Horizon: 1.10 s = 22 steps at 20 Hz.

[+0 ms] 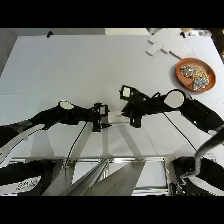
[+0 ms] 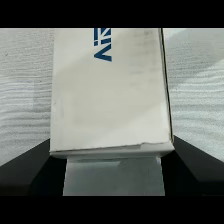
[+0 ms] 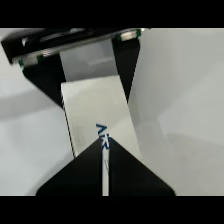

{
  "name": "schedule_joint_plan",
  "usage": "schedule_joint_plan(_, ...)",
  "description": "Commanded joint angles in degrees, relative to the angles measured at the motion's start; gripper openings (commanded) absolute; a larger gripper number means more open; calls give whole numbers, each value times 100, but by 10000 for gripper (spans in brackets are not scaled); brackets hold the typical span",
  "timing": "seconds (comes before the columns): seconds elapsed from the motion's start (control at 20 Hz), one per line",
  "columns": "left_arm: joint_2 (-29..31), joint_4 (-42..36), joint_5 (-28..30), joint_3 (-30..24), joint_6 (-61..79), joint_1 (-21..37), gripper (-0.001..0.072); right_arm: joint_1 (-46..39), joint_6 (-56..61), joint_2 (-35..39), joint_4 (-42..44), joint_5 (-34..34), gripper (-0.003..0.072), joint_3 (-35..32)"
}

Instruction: Fold the box and place the chain.

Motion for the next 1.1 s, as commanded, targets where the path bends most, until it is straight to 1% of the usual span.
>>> schedule_joint_plan(0.0, 4, 0, 4, 4, -2, 0, 63, -323, -433, -127, 1368, -28, 7, -313)
schedule_joint_plan(0.15, 4, 0, 4, 4, -2, 0, 63, -328, -505, -393, 1349, 96, 7, -527)
schedule_joint_plan(0.25, 4, 0, 4, 4, -2, 0, 63, -328, -503, -546, 1158, 184, 7, -549)
schedule_joint_plan(0.4, 4, 0, 4, 4, -2, 0, 63, -328, -505, -573, 841, 313, 7, -557)
schedule_joint_plan(0.55, 4, 0, 4, 4, -2, 0, 63, -328, -507, -586, 487, 289, 7, -616)
schedule_joint_plan(0.8, 4, 0, 4, 4, -2, 0, 63, -321, -509, -763, 345, 138, 7, -883)
schedule_joint_plan(1.05, 4, 0, 4, 4, -2, 0, 63, -323, -509, -809, 367, 35, 7, -901)
